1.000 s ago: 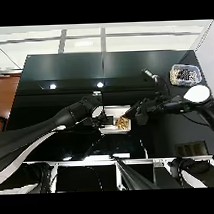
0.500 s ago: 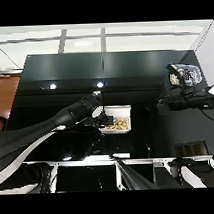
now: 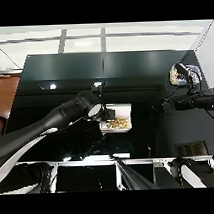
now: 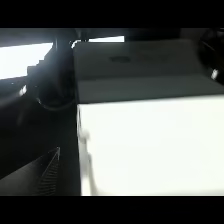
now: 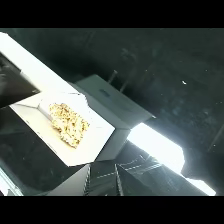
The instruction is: Fold the box and place the chain.
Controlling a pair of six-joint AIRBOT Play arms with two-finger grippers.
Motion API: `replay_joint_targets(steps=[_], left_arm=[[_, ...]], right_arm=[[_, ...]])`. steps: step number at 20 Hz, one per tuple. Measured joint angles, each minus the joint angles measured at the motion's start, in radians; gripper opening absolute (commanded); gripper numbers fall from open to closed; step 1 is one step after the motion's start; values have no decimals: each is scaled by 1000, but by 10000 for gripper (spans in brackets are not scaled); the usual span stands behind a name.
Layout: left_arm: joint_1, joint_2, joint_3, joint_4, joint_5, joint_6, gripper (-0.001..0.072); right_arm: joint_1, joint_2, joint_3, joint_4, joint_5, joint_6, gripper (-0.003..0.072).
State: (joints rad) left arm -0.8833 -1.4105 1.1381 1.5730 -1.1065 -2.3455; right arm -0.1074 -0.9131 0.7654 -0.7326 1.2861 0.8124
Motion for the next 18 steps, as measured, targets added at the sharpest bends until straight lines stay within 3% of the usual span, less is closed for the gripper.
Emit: replay_joint_targets(steps=[5, 10, 12, 15, 16, 17, 18], left_arm=[[28, 193, -63, 112, -111, 126, 566], [266, 406, -270, 112, -95, 253, 567], [407, 444, -357, -47, -35, 417, 567], [588, 423, -455, -453, -3, 849, 567], [634, 400, -475, -570, -2, 995, 592], [665, 375, -489, -666, 4, 1123, 714], [684, 350, -499, -737, 9, 1231, 713]], right_arm=[[-2, 0, 0, -4, -21, -1, 196], [-2, 0, 0, -5, -47, -2, 196], [-2, 0, 0, -5, -61, -2, 195], [-2, 0, 0, -5, -74, -2, 196], [-2, 0, 0, -4, -77, -2, 196], [-2, 0, 0, -5, -78, -2, 195], [-2, 0, 0, -5, -81, -2, 196]])
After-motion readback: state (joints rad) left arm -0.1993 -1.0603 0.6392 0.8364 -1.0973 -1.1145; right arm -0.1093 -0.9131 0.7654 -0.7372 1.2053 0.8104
